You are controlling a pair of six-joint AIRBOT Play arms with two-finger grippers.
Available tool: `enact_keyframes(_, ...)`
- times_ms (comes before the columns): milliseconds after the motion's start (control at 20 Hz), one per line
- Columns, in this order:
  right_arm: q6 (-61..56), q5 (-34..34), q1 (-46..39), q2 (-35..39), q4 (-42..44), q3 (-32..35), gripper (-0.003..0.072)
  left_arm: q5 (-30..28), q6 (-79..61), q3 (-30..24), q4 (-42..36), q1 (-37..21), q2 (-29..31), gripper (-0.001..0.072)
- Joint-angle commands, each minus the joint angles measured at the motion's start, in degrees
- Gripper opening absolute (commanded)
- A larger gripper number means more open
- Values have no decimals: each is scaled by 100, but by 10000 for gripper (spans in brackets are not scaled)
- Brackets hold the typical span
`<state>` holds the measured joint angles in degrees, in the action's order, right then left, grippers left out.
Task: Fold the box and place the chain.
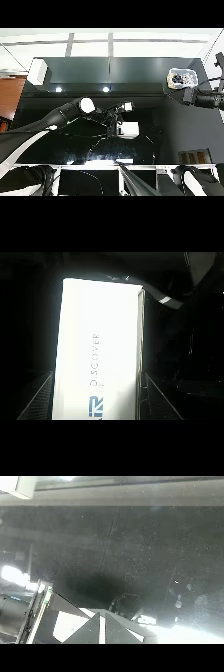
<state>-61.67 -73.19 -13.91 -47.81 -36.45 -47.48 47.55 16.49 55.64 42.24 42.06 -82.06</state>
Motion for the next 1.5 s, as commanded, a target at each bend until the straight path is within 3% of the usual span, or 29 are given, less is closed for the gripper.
enact_keyframes(0,2,2,0,4,0,2,42,-55,4,4,39,4,-48,698)
enact_keyframes(650,2,184,-2,4,-7,2,42,-313,122,4,122,214,-527,696)
enact_keyframes(700,0,264,-2,4,-13,0,43,-374,348,7,177,214,-529,648)
enact_keyframes(750,0,332,-2,4,-11,0,42,-354,590,44,328,197,-520,432)
enact_keyframes(800,0,365,-2,4,-13,0,42,-243,957,114,616,146,-492,335)
enact_keyframes(900,2,372,-2,4,-26,0,42,101,2041,291,1530,-92,-262,335)
enact_keyframes(1100,7,387,-2,4,-28,0,43,920,3866,385,3161,-1123,573,335)
enact_keyframes(1250,48,389,-2,4,-66,0,42,1700,4358,372,3416,-2378,1106,335)
enact_keyframes(1450,42,337,-2,4,-66,0,42,2159,4555,146,3377,-4356,1534,336)
